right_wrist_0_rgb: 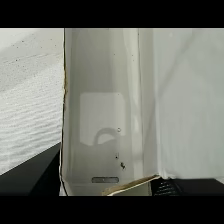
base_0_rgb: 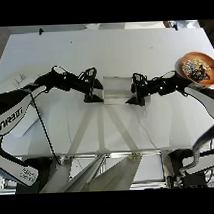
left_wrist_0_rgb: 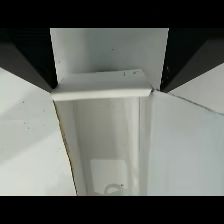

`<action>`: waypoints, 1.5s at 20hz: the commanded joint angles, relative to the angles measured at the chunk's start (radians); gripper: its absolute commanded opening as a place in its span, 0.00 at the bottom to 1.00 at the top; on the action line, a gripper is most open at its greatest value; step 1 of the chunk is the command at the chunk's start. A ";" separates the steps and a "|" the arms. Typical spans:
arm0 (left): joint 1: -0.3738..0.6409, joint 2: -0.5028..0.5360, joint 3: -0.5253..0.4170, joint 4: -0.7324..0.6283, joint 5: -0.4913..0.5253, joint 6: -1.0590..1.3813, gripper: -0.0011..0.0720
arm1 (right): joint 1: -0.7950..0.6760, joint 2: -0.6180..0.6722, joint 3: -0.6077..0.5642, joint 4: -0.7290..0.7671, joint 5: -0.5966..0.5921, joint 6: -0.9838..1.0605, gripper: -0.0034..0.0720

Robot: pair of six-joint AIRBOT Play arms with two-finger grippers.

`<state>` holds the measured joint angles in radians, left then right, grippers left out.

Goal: Fold the box and place the chain.

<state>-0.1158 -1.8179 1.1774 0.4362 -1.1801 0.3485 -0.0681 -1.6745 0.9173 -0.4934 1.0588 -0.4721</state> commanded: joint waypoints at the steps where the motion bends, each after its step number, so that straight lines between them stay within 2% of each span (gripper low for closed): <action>1: -0.011 0.000 0.000 -0.003 0.002 -0.053 0.97 | 0.000 0.000 0.001 0.000 0.000 0.000 0.66; 4: -0.017 0.000 -0.003 -0.005 0.010 -0.066 0.97 | 0.000 0.000 0.001 0.000 0.000 0.000 0.66; 7: -0.017 -0.001 -0.033 -0.005 0.093 -0.132 0.97 | 0.000 0.000 0.001 0.000 0.000 0.000 0.66; 16: -0.018 0.001 -0.036 -0.002 0.088 -0.140 0.97 | 0.000 0.000 0.001 0.000 0.000 0.000 0.66; 21: -0.030 0.001 -0.036 -0.003 0.032 -0.052 0.97 | 0.000 0.000 0.001 0.000 0.000 0.000 0.66; 30: -0.063 0.005 -0.036 -0.002 0.090 -0.066 0.97 | 0.000 0.000 0.001 0.000 0.000 0.000 0.66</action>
<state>-0.1711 -1.8137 1.1419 0.4343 -1.1194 0.2970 -0.0677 -1.6745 0.9173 -0.4953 1.0618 -0.4747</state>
